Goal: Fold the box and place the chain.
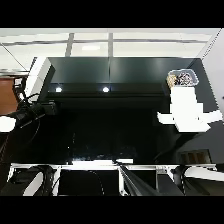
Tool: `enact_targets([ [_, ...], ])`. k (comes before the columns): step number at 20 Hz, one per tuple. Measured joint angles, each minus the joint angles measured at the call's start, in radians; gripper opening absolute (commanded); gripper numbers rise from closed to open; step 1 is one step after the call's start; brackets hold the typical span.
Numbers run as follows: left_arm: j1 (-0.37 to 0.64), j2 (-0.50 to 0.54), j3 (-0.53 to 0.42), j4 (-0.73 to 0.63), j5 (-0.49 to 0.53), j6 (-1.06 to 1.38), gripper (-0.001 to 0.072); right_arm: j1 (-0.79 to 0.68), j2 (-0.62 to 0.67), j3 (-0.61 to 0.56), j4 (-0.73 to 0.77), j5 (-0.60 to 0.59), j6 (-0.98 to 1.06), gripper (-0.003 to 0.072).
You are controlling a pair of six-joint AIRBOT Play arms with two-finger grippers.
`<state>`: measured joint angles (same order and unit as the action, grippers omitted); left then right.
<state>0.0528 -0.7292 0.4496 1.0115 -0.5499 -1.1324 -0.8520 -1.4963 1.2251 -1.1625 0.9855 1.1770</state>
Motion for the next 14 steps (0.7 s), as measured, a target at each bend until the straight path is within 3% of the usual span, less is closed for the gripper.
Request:
enact_targets([
  [3, 0.0, -0.002, 0.0, 0.0, -0.007, 0.0, 0.0714, -0.052, -0.084, 0.049, -0.007, 0.189, -0.156, 0.072],
  [6, 0.0, -0.002, 0.0, 0.0, -0.01, 0.0, 0.0712, -0.061, -0.117, 0.067, 0.004, 0.265, -0.28, 0.072],
  [7, 0.0, -0.002, 0.0, -0.001, -0.011, 0.0, 0.0711, -0.06, -0.124, 0.07, 0.006, 0.272, -0.308, 0.0664],
  [8, 0.0, -0.002, 0.0, -0.002, -0.011, 0.0, 0.0711, -0.057, -0.129, 0.071, 0.009, 0.278, -0.328, 0.0524],
  [10, 0.0, -0.002, 0.0, -0.003, -0.015, 0.0, 0.0711, -0.05, -0.139, 0.072, 0.021, 0.286, -0.363, 0.0481],
  [12, 0.0, -0.002, 0.0, -0.003, -0.021, 0.0, 0.0711, -0.043, -0.144, 0.073, 0.031, 0.292, -0.388, 0.0101],
  [14, 0.0, -0.002, 0.0, -0.003, -0.03, -0.001, 0.0711, -0.039, -0.147, 0.073, 0.033, 0.315, -0.402, 0.0018],
])
